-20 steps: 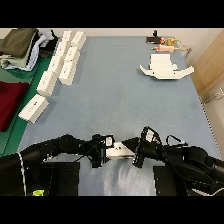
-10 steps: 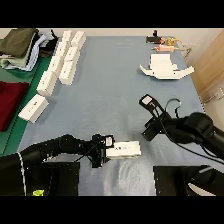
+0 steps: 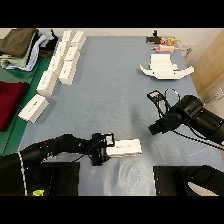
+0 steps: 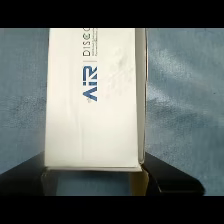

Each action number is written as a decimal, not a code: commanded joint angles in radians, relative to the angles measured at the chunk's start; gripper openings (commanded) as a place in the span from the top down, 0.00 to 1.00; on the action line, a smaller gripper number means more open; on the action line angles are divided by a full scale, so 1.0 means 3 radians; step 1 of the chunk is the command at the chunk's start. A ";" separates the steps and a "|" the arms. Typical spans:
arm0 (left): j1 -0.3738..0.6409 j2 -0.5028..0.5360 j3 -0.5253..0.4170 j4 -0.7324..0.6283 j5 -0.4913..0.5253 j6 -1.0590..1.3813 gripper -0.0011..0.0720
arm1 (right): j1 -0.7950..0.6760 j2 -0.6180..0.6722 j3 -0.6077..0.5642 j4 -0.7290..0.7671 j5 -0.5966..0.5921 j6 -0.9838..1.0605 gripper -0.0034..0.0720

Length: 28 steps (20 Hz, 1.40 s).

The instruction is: Fold the box.

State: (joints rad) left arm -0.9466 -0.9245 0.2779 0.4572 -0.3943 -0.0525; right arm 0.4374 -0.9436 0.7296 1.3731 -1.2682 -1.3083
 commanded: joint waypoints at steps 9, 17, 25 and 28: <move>0.1320 0.0328 0.0074 -0.0004 0.1116 -0.0975 0.35 | -0.0010 -0.0029 0.0022 -0.0015 -0.0079 0.0060 0.94; 0.3426 -0.0178 0.0458 0.0504 0.0360 -0.1067 0.35 | -0.0010 -0.0029 0.0022 -0.0015 -0.0079 0.0060 0.94; 0.3718 -0.1031 0.1158 0.1180 0.0224 -0.1923 0.35 | -0.0010 -0.0029 0.0022 -0.0015 -0.0080 0.0060 0.94; 0.3714 -0.1282 0.1465 0.1181 0.0018 -0.1925 0.35 | -0.0010 -0.0029 0.0022 -0.0015 -0.0080 0.0060 0.94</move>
State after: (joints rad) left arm 0.1562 -1.2377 0.6395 0.7757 -0.3367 -0.5922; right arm 0.4343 -0.9520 0.7353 1.3682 -1.2926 -1.2903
